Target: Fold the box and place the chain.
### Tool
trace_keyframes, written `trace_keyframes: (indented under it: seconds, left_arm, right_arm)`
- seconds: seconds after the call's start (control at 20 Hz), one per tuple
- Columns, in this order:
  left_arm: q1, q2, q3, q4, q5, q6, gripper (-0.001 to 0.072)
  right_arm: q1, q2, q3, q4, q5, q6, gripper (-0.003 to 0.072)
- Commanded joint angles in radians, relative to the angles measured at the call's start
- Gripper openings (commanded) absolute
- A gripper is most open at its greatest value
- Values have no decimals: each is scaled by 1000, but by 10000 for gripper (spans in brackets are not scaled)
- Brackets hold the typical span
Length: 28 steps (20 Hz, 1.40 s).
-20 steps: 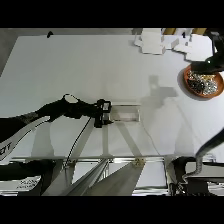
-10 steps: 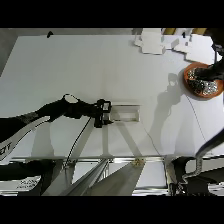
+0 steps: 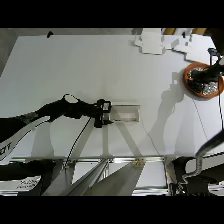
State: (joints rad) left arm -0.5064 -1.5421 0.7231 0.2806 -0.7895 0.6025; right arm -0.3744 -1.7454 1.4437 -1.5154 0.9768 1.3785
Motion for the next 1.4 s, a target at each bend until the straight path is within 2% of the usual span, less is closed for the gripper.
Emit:
trace_keyframes:
  seconds: [0.0, 0.85, 1.35]
  left_arm:
    - [0, 0, 0, 0, 0, 0, 214]
    - [0, 0, 0, 0, 0, 0, 214]
    - [0, 0, 0, 0, 0, 0, 214]
  right_arm:
    - [-6, -4, 0, -12, 15, 0, 163]
    - [-38, -4, 0, 21, 100, 0, 154]
    - [-43, 38, 0, 0, 88, 0, 155]
